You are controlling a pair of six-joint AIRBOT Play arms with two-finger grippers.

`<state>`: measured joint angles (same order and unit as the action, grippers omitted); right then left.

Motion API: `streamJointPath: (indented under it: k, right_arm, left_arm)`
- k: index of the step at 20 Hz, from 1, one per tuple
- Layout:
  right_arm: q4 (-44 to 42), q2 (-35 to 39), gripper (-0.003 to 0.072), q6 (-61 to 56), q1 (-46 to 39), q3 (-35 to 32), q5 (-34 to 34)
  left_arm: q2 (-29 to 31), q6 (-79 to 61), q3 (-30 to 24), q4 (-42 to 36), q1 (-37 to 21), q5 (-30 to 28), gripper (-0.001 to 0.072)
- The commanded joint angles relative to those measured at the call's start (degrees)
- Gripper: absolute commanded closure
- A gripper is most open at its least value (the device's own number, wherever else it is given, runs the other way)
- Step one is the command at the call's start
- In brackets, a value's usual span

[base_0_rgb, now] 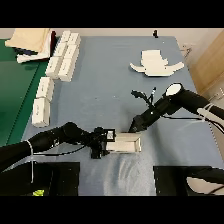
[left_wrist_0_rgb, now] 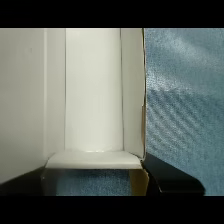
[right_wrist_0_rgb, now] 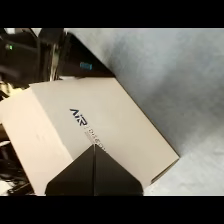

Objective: Fold the box.

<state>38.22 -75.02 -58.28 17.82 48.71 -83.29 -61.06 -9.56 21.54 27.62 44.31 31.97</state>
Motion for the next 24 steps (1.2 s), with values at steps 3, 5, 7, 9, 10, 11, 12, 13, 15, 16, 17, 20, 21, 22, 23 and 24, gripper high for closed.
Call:
streamJointPath:
  k: [3,5,7,9,10,11,12,13,15,16,17,20,21,22,23,24]
  right_arm:
    - [9.99,12.0,0.0683,1.86,9.44,-6.58,11.54]
    - [12.59,15.23,0.0682,3.3,14.29,-9.35,17.05]
    - [15.52,18.01,0.0683,3.48,18.53,-11.23,22.99]
    - [18.75,20.22,0.0682,3.45,22.45,-12.37,27.61]
    - [20.31,21.46,0.0682,3.45,24.44,-12.98,29.62]
    - [21.77,22.77,0.0682,3.48,26.18,-13.68,31.58]
    - [23.61,24.52,0.0682,3.56,28.11,-14.58,34.05]
    - [25.42,26.6,0.0682,4.13,30.03,-15.85,36.83]
    - [27.65,31.67,0.0682,6.49,33.9,-19.37,43.39]
    - [27.74,34.07,0.0672,7.63,35.54,-21.27,45.94]
    - [27.74,35.56,0.056,7.74,36.72,-22.69,46.88]
    - [30.05,35.87,0.0289,8.55,37.92,-25.16,45.72]
    - [30.88,35.6,0.028,10.32,37.9,-25.53,45.81]
    - [31.78,35.23,0.018,12.31,37.9,-25.57,46.1]
    - [33.4,35.01,0.0141,13.62,37.9,-25.57,46.71]
    - [35.1,34.88,0.0141,14.03,37.9,-25.57,47.39]
  left_arm:
    - [-0.02,0.0,0.07,0.0,-0.02,0.0,0.0238]
    - [-0.02,0.0,0.07,0.0,-0.02,-0.02,0.0237]
    - [-0.02,0.0,0.07,0.02,-0.02,-0.02,0.0237]
    - [-0.02,0.0,0.07,0.0,-0.02,0.0,0.0237]
    - [-0.02,0.0,0.07,0.0,-0.02,-0.02,0.0237]
    - [-0.02,0.0,0.07,0.0,-0.02,-0.02,0.0237]
    - [-0.02,0.0,0.07,0.0,-0.02,-0.02,0.0238]
    - [-0.02,0.0,0.07,0.0,-0.02,-0.02,0.0238]
    - [-0.02,0.0,0.07,0.0,-0.02,-0.02,0.0238]
    - [-0.02,0.0,0.07,0.0,-0.02,-0.02,0.0238]
    - [-0.02,0.0,0.07,0.0,-0.02,-0.02,0.0238]
    - [-0.02,0.0,0.07,0.0,-0.02,0.0,0.0238]
    - [-0.02,0.0,0.07,0.0,-0.02,0.0,0.0237]
    - [-0.02,0.0,0.07,0.0,-0.02,-0.02,0.0237]
    - [-0.02,0.0,0.07,0.0,-0.02,-0.02,0.0238]
    - [-0.02,0.0,0.07,0.0,-0.02,-0.02,0.0238]
